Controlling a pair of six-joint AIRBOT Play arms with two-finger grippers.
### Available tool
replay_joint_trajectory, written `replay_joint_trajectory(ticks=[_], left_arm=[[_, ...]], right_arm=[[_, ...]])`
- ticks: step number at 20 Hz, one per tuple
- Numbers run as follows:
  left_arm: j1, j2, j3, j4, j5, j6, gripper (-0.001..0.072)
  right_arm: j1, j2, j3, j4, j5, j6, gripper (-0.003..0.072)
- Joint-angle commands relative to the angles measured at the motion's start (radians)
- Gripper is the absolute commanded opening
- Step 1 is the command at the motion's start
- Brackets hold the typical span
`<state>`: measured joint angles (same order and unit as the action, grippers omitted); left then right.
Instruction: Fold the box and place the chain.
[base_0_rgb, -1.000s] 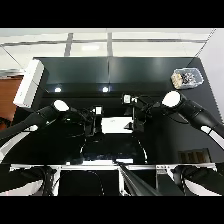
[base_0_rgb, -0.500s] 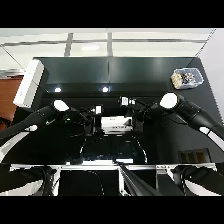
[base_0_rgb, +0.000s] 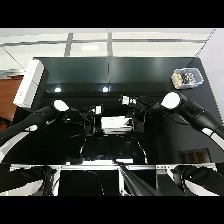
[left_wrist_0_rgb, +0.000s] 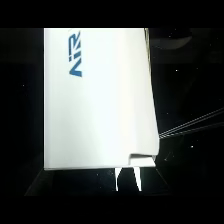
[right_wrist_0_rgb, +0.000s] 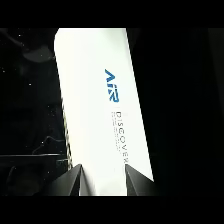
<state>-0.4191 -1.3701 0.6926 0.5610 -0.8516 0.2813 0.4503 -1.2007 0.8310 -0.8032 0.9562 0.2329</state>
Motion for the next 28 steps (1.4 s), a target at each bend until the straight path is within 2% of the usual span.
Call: replay_joint_trajectory(ticks=[1,16,18,28], left_arm=[[-0.001,0.0,0.001,0.0,0.0,0.0,0.0389],[-0.001,0.0,0.001,0.0,0.0,0.0,0.0389],[-0.001,0.0,0.001,0.0,0.0,0.0,0.039],[-0.001,0.0,0.001,0.0,0.0,0.0,0.0389]], right_arm=[[0.0,0.0,-0.012,-0.002,0.006,0.003,0.0305],[0.0,0.004,-0.011,0.027,-0.003,0.003,0.0304],[0.0,0.004,-0.011,0.027,-0.002,0.003,0.0192],[0.0,0.004,-0.011,-0.003,0.023,0.003,0.0193]])
